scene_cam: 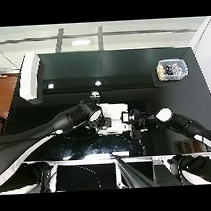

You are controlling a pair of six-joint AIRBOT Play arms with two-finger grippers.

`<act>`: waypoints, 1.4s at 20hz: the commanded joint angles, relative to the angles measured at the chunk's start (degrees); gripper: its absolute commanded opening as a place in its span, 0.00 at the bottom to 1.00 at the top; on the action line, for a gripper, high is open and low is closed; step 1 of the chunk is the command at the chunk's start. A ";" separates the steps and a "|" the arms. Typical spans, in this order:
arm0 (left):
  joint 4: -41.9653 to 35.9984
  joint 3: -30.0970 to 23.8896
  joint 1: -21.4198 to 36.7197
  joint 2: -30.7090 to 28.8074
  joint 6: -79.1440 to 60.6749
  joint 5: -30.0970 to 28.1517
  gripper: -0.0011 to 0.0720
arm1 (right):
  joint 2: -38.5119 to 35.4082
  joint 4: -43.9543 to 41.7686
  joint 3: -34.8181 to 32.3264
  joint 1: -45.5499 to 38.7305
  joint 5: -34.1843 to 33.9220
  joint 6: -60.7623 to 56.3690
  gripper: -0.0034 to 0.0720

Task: Fold the box and place the chain.

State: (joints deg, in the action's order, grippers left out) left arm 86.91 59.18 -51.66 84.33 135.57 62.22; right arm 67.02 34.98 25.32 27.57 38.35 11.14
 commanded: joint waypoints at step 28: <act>-0.42 0.07 0.42 0.48 -0.11 0.00 0.05 | -12.33 15.02 0.00 -1.86 2.97 -10.51 0.98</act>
State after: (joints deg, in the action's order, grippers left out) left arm 86.46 59.20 -51.27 84.79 135.33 62.22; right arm 57.01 45.98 25.28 25.93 39.92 2.37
